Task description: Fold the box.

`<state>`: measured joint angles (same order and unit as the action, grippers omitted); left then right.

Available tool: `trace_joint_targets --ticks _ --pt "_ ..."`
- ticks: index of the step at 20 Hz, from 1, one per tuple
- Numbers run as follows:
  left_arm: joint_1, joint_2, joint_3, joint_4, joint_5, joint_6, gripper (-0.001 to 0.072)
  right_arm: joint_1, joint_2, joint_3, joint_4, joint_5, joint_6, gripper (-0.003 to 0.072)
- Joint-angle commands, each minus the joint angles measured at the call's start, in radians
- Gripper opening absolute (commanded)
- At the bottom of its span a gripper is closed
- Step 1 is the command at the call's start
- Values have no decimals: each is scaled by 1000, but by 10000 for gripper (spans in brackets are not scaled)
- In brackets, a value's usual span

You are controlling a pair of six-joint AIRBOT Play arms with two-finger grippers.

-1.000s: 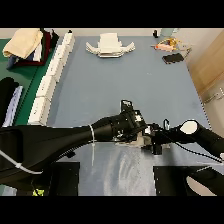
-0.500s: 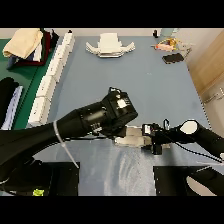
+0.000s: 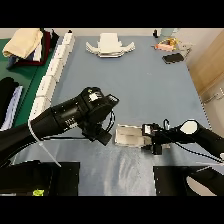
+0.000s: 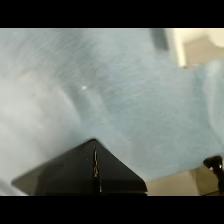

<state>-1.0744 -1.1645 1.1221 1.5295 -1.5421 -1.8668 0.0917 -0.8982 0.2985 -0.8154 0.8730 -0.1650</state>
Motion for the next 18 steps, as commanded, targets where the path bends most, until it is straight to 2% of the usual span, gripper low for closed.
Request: trace_joint_targets --ticks 1,3,5,6,7,8,11,15,18 --pt "90 74 -143 -164 269 460 17 0 0 1 0 0 0 519" --pt "177 155 -250 -253 393 681 18 0 0 1 0 0 0 519" --pt "275 246 -354 -354 457 945 23 0 0 1 0 0 0 519" --pt "334 287 -402 -414 473 1058 308 0 0 1 0 0 0 519" --pt "393 323 -451 -465 510 1135 668 0 0 1 0 0 0 519" --pt "445 349 -494 -509 544 1189 699 0 0 1 0 0 0 519" --pt "531 373 -600 -582 600 1399 699 0 0 1 0 0 0 519" --pt "530 321 -695 -750 726 1775 699 0 0 1 0 0 0 519" --pt "510 243 -701 -911 827 1951 699 0 0 1 0 0 0 519"
